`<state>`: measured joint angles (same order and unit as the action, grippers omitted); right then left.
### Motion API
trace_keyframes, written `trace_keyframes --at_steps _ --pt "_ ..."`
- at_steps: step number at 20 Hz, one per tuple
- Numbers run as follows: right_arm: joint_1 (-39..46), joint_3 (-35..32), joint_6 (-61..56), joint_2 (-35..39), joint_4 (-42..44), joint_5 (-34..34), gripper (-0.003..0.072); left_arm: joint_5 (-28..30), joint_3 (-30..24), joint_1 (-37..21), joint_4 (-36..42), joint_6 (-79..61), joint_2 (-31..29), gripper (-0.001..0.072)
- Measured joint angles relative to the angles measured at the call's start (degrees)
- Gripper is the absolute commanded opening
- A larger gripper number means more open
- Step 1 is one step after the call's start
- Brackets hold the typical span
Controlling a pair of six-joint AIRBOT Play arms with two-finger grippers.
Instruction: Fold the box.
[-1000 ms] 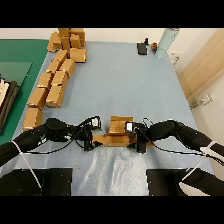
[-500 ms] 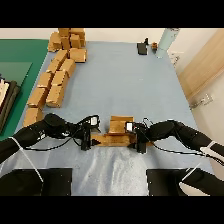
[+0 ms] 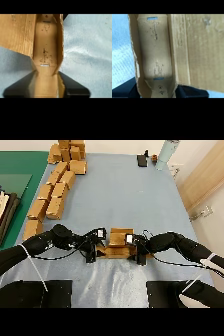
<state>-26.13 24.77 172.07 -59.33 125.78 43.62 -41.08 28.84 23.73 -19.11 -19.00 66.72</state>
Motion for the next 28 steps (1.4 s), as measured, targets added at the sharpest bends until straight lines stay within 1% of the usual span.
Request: trace_keyframes --at_steps 9,12,13,14,15,19,20,21,22,23,25,28 --pt "0.02 0.00 0.02 0.02 -0.02 0.00 0.0514 1.09 2.27 3.58 4.17 1.03 3.67 0.0283" --pt "0.00 0.00 0.02 0.00 -0.02 0.00 0.0514 1.62 2.73 4.50 4.81 1.05 4.39 0.0293" --pt "0.00 0.00 0.02 0.00 -0.02 0.00 0.0514 1.75 2.84 4.68 4.87 1.03 4.52 0.0409" --pt "0.00 0.00 0.02 0.00 -0.02 0.00 0.0514 1.88 2.89 4.85 4.90 1.05 4.63 0.0585" --pt "0.00 0.00 0.04 0.00 -0.02 0.02 0.0514 2.03 2.95 4.96 5.07 1.03 4.66 0.0668" --pt "0.00 0.00 0.02 0.00 -0.02 0.02 0.0514 2.08 3.02 5.14 5.09 1.05 4.81 0.0668" --pt "0.02 0.00 0.02 0.02 -0.02 0.02 0.0514 2.12 3.02 5.18 5.07 1.05 4.81 0.0602" --pt "0.02 0.00 0.02 0.02 -0.02 0.02 0.0514 2.12 3.02 5.18 5.09 1.11 4.81 0.0308" --pt "0.02 0.00 0.00 0.02 -0.02 0.02 0.0514 2.12 3.02 5.20 5.14 1.62 4.81 0.0054" --pt "0.02 0.00 0.02 0.00 -0.02 0.02 0.0514 2.19 3.02 5.20 5.05 2.16 4.74 0.0031" --pt "0.02 0.00 0.02 0.02 -0.02 0.00 0.0514 3.08 3.02 5.20 3.61 4.37 4.07 0.0031" --pt "0.02 0.00 0.00 0.00 -0.02 0.00 0.0514 3.34 3.02 4.59 -2.29 12.39 1.05 0.0031"
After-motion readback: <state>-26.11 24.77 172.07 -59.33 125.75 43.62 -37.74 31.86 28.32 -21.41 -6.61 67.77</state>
